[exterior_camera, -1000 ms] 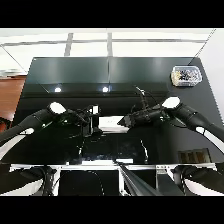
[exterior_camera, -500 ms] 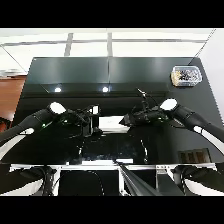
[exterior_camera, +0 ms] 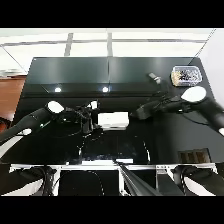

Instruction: Fold the box and place the chain.

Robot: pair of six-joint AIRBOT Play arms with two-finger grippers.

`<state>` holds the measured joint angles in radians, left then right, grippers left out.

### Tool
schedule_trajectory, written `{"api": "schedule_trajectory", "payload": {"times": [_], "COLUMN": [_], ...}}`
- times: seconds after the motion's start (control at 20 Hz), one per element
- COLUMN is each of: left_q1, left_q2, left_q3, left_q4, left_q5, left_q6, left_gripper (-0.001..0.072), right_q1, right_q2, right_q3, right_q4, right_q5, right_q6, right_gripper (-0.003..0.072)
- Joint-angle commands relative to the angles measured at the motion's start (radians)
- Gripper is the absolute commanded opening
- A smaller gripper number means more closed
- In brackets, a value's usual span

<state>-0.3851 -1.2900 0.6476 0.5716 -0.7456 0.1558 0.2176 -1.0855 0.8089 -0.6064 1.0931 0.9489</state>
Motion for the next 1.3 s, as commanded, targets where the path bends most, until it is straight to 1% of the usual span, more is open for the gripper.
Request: {"api": "schedule_trajectory", "payload": {"times": [0.0, 0.1, 0.2, 0.25, 0.35, 0.45, 0.6, 0.65, 0.7, 0.8, 0.95, 1.05, 1.25], "left_q1": [0.001, 0.000, -0.009, -0.018, -0.052, -0.093, -0.130, -0.132, -0.133, -0.133, -0.140, -0.153, -0.177], "left_q2": [0.070, 0.133, 0.184, 0.189, 0.158, 0.079, -0.079, -0.114, -0.141, -0.167, -0.174, -0.174, -0.174], "left_q3": [0.005, 0.005, 0.005, 0.013, 0.051, 0.110, 0.202, 0.223, 0.240, 0.250, 0.252, 0.252, 0.253], "left_q4": [0.045, 0.058, 0.003, -0.042, -0.113, -0.125, -0.089, -0.090, -0.090, -0.089, -0.082, -0.053, -0.029], "left_q5": [0.003, -0.038, -0.060, -0.058, -0.036, -0.034, -0.055, -0.061, -0.089, -0.135, -0.188, -0.188, -0.137], "left_q6": [-0.031, -0.031, -0.029, -0.029, -0.029, -0.085, -0.192, -0.228, -0.267, -0.283, -0.276, -0.248, -0.200], "left_gripper": [0.0719, 0.0717, 0.0713, 0.0712, 0.0712, 0.0712, 0.0711, 0.0712, 0.0711, 0.0712, 0.0712, 0.0712, 0.0711], "right_q1": [-0.142, -0.216, -0.260, -0.261, -0.261, -0.261, -0.261, -0.261, -0.261, -0.261, -0.261, -0.261, -0.261], "right_q2": [0.129, 0.164, 0.167, 0.167, 0.167, 0.167, 0.167, 0.167, 0.167, 0.167, 0.167, 0.167, 0.167], "right_q3": [0.018, 0.018, 0.017, 0.012, -0.009, -0.027, -0.029, -0.029, -0.029, -0.029, -0.029, -0.029, -0.029], "right_q4": [-0.201, -0.302, -0.306, -0.299, -0.260, -0.216, -0.214, -0.214, -0.214, -0.214, -0.214, -0.214, -0.215], "right_q5": [0.122, 0.180, 0.204, 0.189, 0.134, 0.103, 0.119, 0.129, 0.141, 0.145, 0.129, 0.125, 0.125], "right_q6": [0.091, 0.126, 0.125, 0.124, 0.124, 0.124, 0.124, 0.120, 0.117, 0.117, 0.116, 0.117, 0.117], "right_gripper": [0.0025, 0.0025, 0.0026, 0.0026, 0.0025, 0.0025, 0.0025, 0.0026, 0.0025, 0.0026, 0.0025, 0.0025, 0.0025]}}
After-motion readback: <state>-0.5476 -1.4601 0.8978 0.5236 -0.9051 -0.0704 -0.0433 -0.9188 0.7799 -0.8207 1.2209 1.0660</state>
